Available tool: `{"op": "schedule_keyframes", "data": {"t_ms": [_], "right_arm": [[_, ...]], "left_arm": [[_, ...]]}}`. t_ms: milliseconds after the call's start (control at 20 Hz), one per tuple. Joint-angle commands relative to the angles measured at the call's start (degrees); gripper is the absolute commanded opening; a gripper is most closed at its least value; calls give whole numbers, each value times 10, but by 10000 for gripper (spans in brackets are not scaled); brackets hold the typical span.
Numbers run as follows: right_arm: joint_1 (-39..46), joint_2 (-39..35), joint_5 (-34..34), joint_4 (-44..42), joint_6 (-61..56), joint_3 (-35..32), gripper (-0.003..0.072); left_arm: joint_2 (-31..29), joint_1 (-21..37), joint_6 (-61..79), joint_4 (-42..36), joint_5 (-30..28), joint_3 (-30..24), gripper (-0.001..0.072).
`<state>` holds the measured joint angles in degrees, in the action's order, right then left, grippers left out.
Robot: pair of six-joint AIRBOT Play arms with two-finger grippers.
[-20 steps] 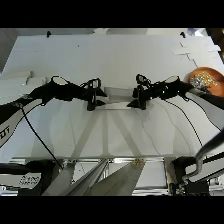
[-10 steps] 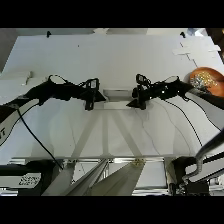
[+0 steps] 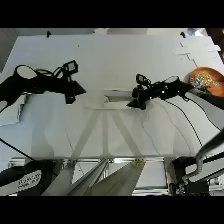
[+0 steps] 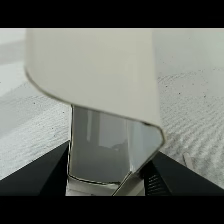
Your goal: Fold the box and place the chain.
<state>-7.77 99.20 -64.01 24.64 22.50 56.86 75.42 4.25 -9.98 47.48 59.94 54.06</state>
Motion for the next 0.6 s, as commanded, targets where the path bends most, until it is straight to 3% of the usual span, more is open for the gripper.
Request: {"op": "schedule_keyframes", "data": {"t_ms": [0, 200, 550], "right_arm": [[0, 0, 0, 0, 0, 0, 328], [0, 0, -1, 0, 0, 0, 328], [0, 0, 0, 0, 0, 0, 328]], "left_arm": [[-12, 8, -270, 148, -2, -4, 7], [9, -14, -489, 193, -10, -12, 7], [57, -80, -528, 174, -40, -12, 8]]}}
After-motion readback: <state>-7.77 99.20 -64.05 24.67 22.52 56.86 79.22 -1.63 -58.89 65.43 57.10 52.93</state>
